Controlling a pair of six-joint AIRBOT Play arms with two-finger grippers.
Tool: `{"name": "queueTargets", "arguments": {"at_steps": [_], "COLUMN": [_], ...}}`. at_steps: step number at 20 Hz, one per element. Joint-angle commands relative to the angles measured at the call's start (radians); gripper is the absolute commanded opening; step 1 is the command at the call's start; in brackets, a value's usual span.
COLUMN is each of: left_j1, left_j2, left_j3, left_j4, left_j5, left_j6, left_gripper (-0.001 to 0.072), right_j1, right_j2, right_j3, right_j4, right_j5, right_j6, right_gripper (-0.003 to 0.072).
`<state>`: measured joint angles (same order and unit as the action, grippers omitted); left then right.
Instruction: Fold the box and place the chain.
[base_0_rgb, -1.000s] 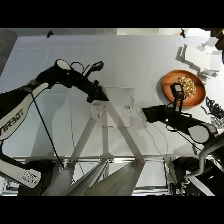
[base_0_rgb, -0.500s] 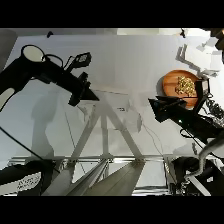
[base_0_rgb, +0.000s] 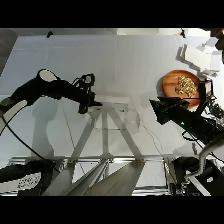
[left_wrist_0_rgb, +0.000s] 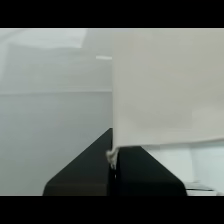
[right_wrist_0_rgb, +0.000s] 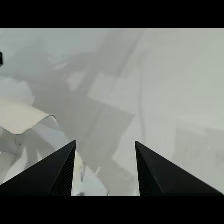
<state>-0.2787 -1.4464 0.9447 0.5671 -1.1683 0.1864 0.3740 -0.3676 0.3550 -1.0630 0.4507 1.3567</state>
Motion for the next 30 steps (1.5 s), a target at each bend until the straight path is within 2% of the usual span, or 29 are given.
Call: {"name": "queueTargets", "arguments": {"at_steps": [1,6,10,15,24,27,30], "left_j1": [-0.009,-0.068,-0.113,-0.112,-0.113,-0.116,-0.116], "left_j2": [-0.063,-0.156,-0.192,-0.204,-0.204,-0.204,-0.204], "left_j3": [-0.012,-0.012,-0.012,-0.012,-0.012,-0.012,-0.012], "left_j4": [-0.086,-0.201,-0.192,-0.193,-0.195,-0.263,-0.239], "left_j5": [0.053,0.077,0.138,0.186,0.187,0.188,0.208], "left_j6": [0.077,0.173,0.218,0.219,0.238,0.290,0.333], "left_gripper": [0.0005,0.0004,0.0007,0.0006,0.0008,0.0008,0.0008], "right_j1": [0.001,0.001,0.001,0.001,0.001,0.001,0.001], "right_j2": [0.002,0.002,0.001,0.001,0.001,0.001,0.001], "right_j3": [0.000,0.000,0.000,0.000,0.000,0.000,0.000], "right_j4": [-0.014,-0.014,-0.014,-0.014,-0.014,-0.014,-0.014], "right_j5": [0.002,0.002,0.002,0.002,0.002,0.002,0.002], "right_j6": [0.000,0.000,0.000,0.000,0.000,0.000,0.000], "right_gripper": [0.0407,0.0405,0.0405,0.0405,0.0405,0.0405,0.0405]}}
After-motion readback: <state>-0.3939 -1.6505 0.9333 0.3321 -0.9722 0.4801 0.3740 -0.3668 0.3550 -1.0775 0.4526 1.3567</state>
